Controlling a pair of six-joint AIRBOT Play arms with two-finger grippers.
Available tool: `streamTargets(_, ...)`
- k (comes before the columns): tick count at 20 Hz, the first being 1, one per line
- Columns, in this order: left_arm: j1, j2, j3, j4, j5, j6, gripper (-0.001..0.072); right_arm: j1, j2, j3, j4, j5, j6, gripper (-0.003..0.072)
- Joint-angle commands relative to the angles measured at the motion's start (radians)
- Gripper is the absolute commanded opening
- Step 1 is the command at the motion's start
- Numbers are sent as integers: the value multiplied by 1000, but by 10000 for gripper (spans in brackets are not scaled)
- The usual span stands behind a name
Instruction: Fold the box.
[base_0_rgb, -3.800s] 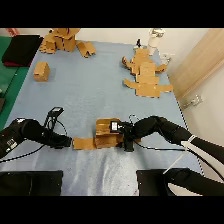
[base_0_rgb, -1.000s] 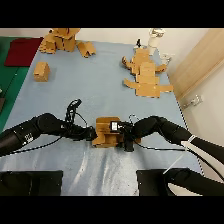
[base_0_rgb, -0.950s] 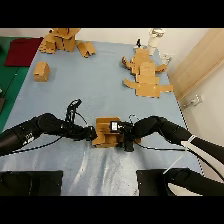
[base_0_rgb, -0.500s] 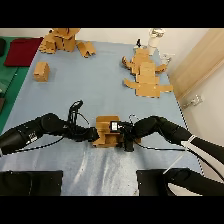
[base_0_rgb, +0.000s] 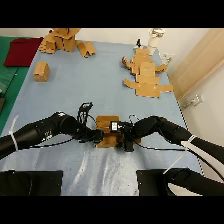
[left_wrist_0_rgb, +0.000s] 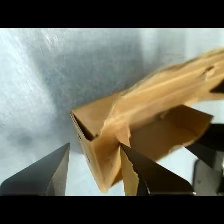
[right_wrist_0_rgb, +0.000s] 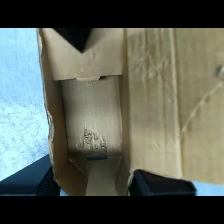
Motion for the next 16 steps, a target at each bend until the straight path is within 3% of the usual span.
streamTargets(1,-38,-41,67,101,-35,-118,488,0,0,1,0,0,0,509)
streamTargets(10,-147,-243,291,324,-263,-294,488,0,0,1,0,0,0,509)
streamTargets(13,-152,-277,304,335,-269,-363,469,0,0,1,0,0,0,509)
streamTargets(14,-152,-282,304,335,-265,-423,364,0,0,1,0,0,0,509)
streamTargets(16,-152,-286,304,332,-234,-446,72,0,0,1,0,0,0,509)
